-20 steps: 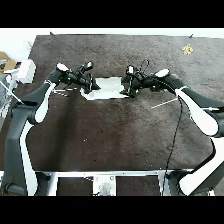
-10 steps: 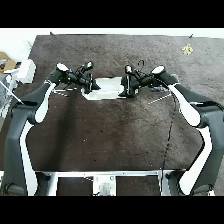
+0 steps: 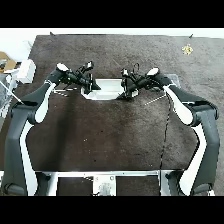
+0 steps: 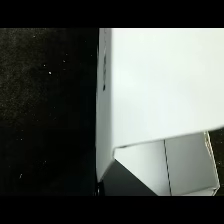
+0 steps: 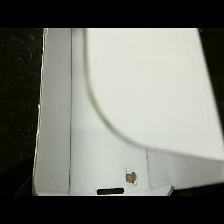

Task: Fold the box and place the chain.

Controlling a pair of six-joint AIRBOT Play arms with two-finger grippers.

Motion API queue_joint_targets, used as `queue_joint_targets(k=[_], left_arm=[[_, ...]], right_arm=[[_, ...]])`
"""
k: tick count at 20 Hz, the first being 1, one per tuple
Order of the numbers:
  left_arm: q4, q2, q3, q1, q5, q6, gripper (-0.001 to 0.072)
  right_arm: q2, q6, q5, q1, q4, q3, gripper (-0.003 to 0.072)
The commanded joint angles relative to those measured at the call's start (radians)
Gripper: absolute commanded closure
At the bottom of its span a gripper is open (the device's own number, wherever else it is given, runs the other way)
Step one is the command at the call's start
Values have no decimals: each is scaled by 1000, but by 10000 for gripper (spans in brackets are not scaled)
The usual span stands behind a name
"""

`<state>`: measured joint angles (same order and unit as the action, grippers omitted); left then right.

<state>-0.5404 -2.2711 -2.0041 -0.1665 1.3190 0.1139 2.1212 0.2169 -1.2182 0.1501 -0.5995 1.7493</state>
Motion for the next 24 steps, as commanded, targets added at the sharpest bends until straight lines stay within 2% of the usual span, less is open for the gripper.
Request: queue_joint_targets(k=[1, 2, 11, 13, 14, 16, 24], left_arm=[[0, 0, 0, 0, -2, -1, 698], [0, 0, 0, 0, -2, -1, 697], [1, 0, 0, 0, -2, -1, 698], [1, 0, 0, 0, -2, -1, 697], [1, 0, 0, 0, -2, -1, 697], [1, 0, 0, 0, -2, -1, 698], [1, 0, 0, 0, -2, -1, 697]], right_arm=[[7, 21, 23, 2, -2, 2, 15], [7, 22, 30, 2, -2, 2, 59], [17, 22, 29, 0, -7, 2, 61], [17, 23, 30, 0, -10, 2, 139], [17, 22, 31, 0, -10, 2, 140], [17, 23, 34, 0, -10, 2, 249], [17, 22, 37, 0, -10, 2, 248]])
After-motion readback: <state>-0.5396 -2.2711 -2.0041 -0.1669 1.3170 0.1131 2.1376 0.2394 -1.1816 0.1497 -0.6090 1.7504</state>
